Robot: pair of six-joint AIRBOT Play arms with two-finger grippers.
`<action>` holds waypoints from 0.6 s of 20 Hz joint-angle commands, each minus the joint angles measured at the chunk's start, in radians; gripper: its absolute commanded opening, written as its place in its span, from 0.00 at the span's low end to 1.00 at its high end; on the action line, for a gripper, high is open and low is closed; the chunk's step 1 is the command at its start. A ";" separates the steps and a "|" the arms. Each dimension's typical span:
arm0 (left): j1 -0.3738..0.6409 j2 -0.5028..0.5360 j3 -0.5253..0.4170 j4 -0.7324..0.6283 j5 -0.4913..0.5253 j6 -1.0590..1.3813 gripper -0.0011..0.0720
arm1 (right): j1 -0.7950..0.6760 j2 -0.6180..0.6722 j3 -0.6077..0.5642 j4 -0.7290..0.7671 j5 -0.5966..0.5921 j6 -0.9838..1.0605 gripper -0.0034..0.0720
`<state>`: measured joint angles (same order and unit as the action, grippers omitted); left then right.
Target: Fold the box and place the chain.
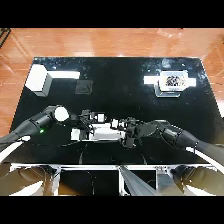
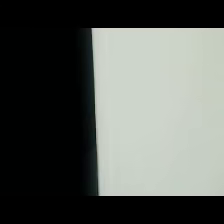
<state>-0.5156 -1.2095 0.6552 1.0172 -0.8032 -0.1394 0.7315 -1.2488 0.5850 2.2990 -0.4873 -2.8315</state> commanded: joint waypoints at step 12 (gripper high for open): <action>0.000 -0.001 0.001 -0.005 0.008 -0.001 0.04 | 0.000 -0.001 -0.008 -0.006 -0.012 0.000 0.75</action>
<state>-0.5156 -1.2095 0.6552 1.0164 -0.7959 -0.1394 0.7315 -1.2488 0.5777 2.2929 -0.4965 -2.8319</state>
